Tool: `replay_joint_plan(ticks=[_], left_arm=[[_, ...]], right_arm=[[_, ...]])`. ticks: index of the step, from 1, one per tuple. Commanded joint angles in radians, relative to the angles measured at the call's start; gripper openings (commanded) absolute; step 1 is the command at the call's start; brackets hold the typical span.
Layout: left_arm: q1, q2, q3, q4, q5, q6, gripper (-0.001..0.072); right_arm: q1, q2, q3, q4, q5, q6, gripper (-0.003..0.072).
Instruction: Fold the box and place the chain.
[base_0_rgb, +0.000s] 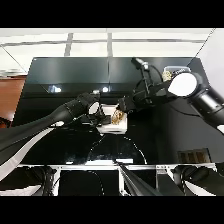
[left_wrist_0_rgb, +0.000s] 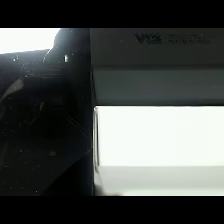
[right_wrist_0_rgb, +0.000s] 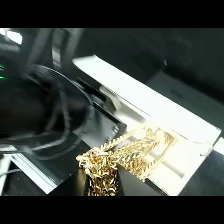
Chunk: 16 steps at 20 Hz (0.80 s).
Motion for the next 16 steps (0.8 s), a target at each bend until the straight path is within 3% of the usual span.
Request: replay_joint_plan(ticks=[1,3,4,5,6,9,16], left_arm=[[0.0,0.0,0.0,0.0,0.002,0.0,0.0025],[0.0,0.0,0.0,0.0,0.002,0.0,0.0025],[0.0,0.0,0.0,0.0,0.002,0.0,0.0025],[0.0,0.0,0.0,0.0,0.003,0.0,0.0025],[0.0,0.0,0.0,0.0,0.006,0.0,0.0025],[0.0,0.0,0.0,0.0,0.006,0.0,0.0025],[-0.009,0.023,0.002,0.009,0.013,-0.134,0.0023]], right_arm=[[0.007,-0.027,-0.035,-0.042,-0.027,0.012,0.0016],[-0.002,-0.027,-0.035,-0.045,-0.034,0.012,0.0018],[-0.007,-0.027,-0.035,-0.044,-0.03,0.013,0.0064],[-0.008,-0.027,-0.035,-0.044,-0.023,0.013,0.0302],[-0.008,-0.027,-0.035,-0.044,-0.016,0.013,0.0383],[-0.044,-0.017,-0.032,-0.072,0.035,0.012,0.0378],[-0.332,0.17,-0.029,-0.212,0.257,-0.02,0.0378]])
